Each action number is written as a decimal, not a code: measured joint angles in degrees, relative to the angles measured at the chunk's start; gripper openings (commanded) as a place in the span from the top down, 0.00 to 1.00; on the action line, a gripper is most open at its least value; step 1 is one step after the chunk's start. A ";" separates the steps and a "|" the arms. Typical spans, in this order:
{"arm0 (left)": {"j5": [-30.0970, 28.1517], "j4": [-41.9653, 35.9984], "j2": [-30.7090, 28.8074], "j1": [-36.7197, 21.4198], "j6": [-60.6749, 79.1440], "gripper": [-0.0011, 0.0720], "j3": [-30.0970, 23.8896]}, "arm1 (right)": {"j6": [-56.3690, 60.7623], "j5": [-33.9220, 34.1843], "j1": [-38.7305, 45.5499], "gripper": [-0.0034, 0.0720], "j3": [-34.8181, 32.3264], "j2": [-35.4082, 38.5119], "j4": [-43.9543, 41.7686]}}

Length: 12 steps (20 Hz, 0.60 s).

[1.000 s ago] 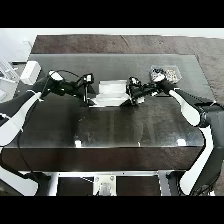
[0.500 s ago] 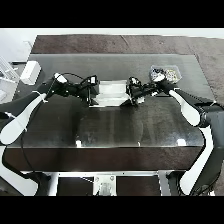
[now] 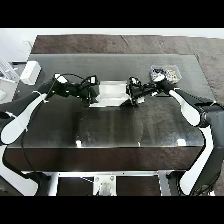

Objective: Fold the box and place the chain.

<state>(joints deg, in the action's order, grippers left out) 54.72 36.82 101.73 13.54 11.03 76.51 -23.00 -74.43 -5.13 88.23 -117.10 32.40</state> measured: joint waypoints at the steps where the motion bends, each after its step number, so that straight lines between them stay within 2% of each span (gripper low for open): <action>1: 0.07 -0.04 0.00 0.33 -0.02 0.62 0.00 | 0.00 0.00 0.00 0.29 0.02 0.00 0.00; 10: -3.93 -0.24 0.04 3.34 -0.02 0.62 0.00 | -0.02 -0.02 0.00 0.29 0.02 0.00 0.02; 11: -4.37 -0.59 0.11 3.39 0.00 0.49 0.00 | 0.00 -0.02 0.00 0.29 0.00 0.00 0.02; 12: -4.72 -1.14 0.17 3.48 0.15 0.29 0.00 | 0.00 -0.02 0.00 0.29 0.02 0.00 0.02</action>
